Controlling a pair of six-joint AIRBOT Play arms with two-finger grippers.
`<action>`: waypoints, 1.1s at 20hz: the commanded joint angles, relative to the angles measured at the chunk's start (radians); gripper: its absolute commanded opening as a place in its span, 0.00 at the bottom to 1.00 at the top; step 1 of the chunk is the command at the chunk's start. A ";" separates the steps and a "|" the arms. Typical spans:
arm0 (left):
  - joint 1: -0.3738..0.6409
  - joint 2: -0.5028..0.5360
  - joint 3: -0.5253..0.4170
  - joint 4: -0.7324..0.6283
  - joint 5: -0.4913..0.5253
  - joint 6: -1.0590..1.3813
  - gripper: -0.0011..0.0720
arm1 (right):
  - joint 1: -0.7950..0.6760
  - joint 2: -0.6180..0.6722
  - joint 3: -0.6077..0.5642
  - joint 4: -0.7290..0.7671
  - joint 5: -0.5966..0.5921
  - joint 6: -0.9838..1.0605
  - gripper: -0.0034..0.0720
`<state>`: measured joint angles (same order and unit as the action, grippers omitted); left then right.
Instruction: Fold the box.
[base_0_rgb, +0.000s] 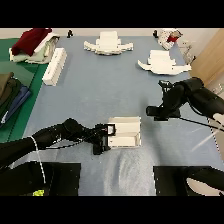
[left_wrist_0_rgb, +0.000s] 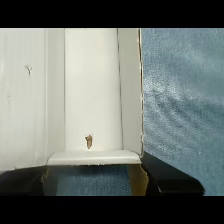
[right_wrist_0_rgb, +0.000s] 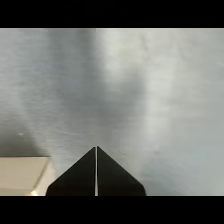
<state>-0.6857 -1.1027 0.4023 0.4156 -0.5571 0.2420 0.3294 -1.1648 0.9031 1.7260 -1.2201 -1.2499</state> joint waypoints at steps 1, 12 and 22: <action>0.001 0.000 0.001 0.000 0.000 0.000 0.67 | -0.163 -0.146 0.000 0.546 0.090 -0.451 0.05; 0.001 0.000 0.001 0.000 0.000 0.000 0.67 | -0.159 -0.333 0.062 0.873 -0.324 -0.914 0.05; 0.001 0.000 0.001 0.000 0.000 0.000 0.67 | 0.007 0.007 -0.259 0.860 0.084 -1.129 0.05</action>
